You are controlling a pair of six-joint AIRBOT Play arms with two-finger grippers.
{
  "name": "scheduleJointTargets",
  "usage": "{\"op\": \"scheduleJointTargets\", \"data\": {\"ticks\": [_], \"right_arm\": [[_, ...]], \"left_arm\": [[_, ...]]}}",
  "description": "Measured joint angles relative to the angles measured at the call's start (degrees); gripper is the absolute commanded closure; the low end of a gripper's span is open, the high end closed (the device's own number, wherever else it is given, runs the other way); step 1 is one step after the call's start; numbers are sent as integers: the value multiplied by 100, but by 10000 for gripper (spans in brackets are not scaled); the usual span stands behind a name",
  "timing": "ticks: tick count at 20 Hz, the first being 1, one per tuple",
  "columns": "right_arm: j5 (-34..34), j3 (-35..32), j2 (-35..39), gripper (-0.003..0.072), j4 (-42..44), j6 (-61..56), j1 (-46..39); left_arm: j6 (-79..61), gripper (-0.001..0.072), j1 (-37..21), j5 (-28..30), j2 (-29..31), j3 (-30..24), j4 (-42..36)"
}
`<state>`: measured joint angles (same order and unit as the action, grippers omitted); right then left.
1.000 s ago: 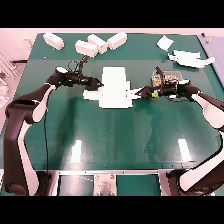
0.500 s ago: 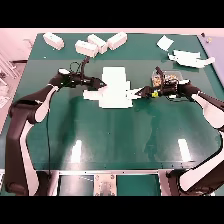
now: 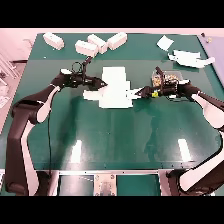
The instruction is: Fold the box and place the chain.
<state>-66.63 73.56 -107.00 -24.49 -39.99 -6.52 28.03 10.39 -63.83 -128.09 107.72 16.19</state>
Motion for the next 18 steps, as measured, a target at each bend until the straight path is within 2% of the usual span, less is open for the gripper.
{"op": "scheduleJointTargets", "data": {"ticks": [1, 2, 5, 7, 8, 9, 10, 11, 18], "right_arm": [[0, 0, 0, 686, 2, 2, 0], [0, 0, 0, 686, 0, 4, 0], [0, 0, 0, 685, -9, 9, 0], [2, 0, 0, 685, -9, 11, 0], [2, 0, 0, 681, -13, 13, 0], [0, 0, 0, 564, -22, 13, -2], [15, 0, 0, 314, 13, 13, -4], [2, 2, 0, 136, 22, 20, -2], [50, 48, 0, 134, 393, 332, -199]], "left_arm": [[-35, 539, -2, -4, -2, 2, -2], [-98, 540, -2, -7, -4, 2, -11], [-415, 659, -2, -68, -7, 2, -13], [-835, 661, -2, -164, -7, 4, -24], [-1099, 686, -4, -236, -7, 7, -39], [-1440, 687, -7, -369, -7, 7, -55], [-1773, 687, -4, -518, -7, 7, -59], [-2059, 687, 2, -595, -11, 7, -72], [-3340, 689, -133, -1043, -11, -22, -68]]}}
